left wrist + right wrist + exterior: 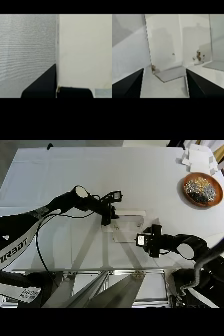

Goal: Fold the box and place the chain.

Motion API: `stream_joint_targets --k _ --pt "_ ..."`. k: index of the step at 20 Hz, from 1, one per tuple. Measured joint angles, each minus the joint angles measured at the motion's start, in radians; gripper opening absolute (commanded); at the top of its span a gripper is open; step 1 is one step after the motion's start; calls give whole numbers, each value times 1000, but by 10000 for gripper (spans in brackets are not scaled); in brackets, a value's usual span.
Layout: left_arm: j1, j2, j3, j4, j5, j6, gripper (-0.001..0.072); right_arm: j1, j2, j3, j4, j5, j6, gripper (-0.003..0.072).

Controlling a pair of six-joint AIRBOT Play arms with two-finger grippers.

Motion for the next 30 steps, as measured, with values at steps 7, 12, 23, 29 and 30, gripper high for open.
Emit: stream_joint_targets --k 7,12,23,29,30 --pt "0 0 0 0 0 0 11 64 21 0 -3 -33 0 578" --pt "0 0 0 0 0 0 11 71 -68 0 1 -111 0 578" --pt "0 0 0 0 0 0 11 72 -130 -1 -4 -225 0 577" --pt "0 0 0 0 0 0 11 55 -90 21 -21 -244 -23 576" --pt "0 0 0 0 0 0 11 41 -84 26 -23 -244 -24 576"
